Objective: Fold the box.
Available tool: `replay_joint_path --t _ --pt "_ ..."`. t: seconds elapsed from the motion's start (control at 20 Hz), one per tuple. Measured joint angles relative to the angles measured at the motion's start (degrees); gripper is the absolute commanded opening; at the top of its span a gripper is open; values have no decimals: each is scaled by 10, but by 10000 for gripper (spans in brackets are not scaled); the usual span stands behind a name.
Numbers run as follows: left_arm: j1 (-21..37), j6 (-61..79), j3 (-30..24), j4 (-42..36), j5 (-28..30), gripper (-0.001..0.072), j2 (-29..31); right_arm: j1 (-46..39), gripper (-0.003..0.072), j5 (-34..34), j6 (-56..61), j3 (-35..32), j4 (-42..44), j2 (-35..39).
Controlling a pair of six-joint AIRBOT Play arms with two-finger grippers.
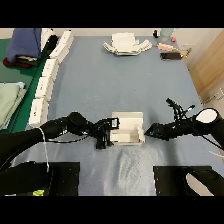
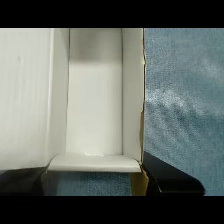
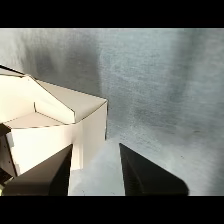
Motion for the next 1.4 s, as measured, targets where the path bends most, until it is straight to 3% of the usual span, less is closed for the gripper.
replay_joint_path --t 0.35,0.6,0.8,1.05,1.4 --pt "0 0 0 0 0 477 0 5 453 -5 -71 0 55 -10" --pt "0 0 0 0 0 477 0 69 445 -47 -35 3 20 -33" --pt "0 0 0 0 0 478 0 173 422 -91 112 35 -103 -40" --pt "0 0 0 0 0 477 0 297 408 -97 324 93 -276 -72" --pt "0 0 0 0 0 477 0 403 408 -68 535 163 -383 -168"
